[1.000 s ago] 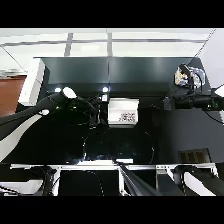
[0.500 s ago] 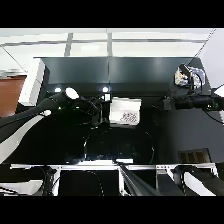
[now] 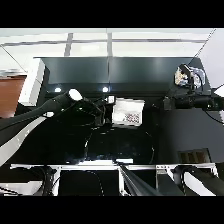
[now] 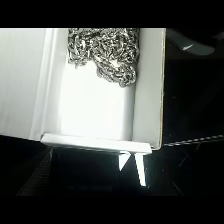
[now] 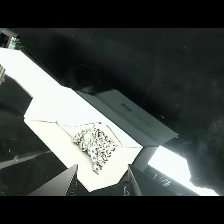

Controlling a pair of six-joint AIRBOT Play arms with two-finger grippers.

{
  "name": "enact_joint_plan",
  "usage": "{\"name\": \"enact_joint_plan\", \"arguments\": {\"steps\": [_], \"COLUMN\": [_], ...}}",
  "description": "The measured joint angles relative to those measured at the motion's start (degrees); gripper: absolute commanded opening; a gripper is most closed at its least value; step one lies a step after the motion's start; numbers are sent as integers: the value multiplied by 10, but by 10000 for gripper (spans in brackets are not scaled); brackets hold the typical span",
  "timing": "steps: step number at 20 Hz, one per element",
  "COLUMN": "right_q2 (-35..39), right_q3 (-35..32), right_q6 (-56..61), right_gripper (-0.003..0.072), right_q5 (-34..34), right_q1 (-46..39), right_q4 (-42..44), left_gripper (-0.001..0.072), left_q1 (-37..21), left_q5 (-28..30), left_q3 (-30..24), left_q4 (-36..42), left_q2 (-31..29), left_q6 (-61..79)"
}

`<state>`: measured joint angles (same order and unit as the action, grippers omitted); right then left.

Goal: Fold the box and place the chain.

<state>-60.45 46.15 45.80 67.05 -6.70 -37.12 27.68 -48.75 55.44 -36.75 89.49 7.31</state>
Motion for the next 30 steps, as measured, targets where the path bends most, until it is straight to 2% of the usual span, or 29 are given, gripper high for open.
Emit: {"name": "enact_joint_plan", "arguments": {"steps": [15, 17, 19, 20, 21, 22, 27, 28, 30], "right_q2": [0, 0, 0, 0, 0, 0, 0, 0, 0], "right_q3": [0, 0, 0, 0, 0, 0, 0, 0, 0], "right_q6": [0, 0, 0, 0, 0, 1, 26, 28, 37], "right_gripper": [365, 366, 367, 389, 523, 616, 615, 594, 594], "right_q5": [-2, -2, -4, -6, -9, -13, -44, -53, -93], "right_q1": [0, 0, 0, 0, 0, 0, 0, 0, 7], "right_q4": [0, 0, 0, 0, 0, 1, 4, 5, 18], "left_gripper": [697, 677, 546, 530, 530, 530, 530, 530, 530], "left_q1": [3, 7, 11, 12, 13, 14, 15, 15, 16], "left_q5": [-21, -30, -33, -33, -32, -30, -26, -26, -23], "left_q3": [11, 11, 11, 11, 11, 11, 11, 11, 11], "left_q4": [24, 11, 1, 1, 3, 6, 14, 16, 16], "left_q2": [3, 3, 3, 3, 3, 3, 3, 3, 3], "left_q6": [18, 19, 19, 19, 18, 18, 14, 13, 13]}}
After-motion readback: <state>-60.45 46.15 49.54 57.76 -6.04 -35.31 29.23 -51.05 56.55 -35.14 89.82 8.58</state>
